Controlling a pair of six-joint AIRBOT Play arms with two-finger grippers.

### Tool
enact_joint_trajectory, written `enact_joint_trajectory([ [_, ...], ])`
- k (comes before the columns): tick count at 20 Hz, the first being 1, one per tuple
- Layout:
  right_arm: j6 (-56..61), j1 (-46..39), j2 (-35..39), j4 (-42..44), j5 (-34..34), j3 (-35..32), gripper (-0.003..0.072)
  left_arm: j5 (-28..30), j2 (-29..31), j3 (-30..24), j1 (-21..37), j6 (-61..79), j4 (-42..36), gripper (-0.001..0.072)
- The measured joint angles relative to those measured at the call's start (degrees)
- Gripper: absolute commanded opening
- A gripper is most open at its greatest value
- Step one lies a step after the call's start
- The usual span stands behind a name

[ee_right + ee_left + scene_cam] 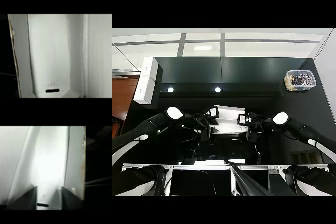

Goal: Fold the box and place the chain.

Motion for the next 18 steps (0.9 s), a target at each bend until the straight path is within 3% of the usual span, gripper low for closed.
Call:
enact_joint_trajectory([
  [1, 0.0, 0.0, 0.0, 0.0, -0.1, 0.0, 0.0394, 0.0, 0.0, 0.0, 0.0, 0.0, 0.0, 0.0399],
  [2, -0.1, 0.0, 0.0, 0.0, 0.0, 0.0, 0.0394, 0.3, 0.0, 0.0, 0.0, 0.0, 0.0, 0.0438],
  [3, -0.1, 0.0, 0.0, 0.0, 0.1, 0.0, 0.0395, 0.3, 0.0, 0.0, 0.0, 0.0, 0.0, 0.0370],
  [5, 0.0, 0.0, 0.0, 0.0, -0.1, 0.0, 0.0394, 0.0, 0.0, 0.0, 0.0, 0.0, 0.1, 0.0067],
  [6, 0.0, 0.0, 0.0, 0.1, -0.2, 0.0, 0.0394, -0.1, 0.1, 0.1, 0.1, 0.0, 0.4, 0.0030],
  [12, 0.0, 0.0, 0.0, 0.1, -0.2, 0.0, 0.0395, -2.3, 5.2, 0.6, 5.6, -12.2, 11.1, 0.0029],
  [18, 0.0, 0.0, 0.0, 0.0, -0.1, 0.0, 0.0394, -9.4, 14.5, 0.5, 20.6, -28.8, 18.3, 0.0028],
])
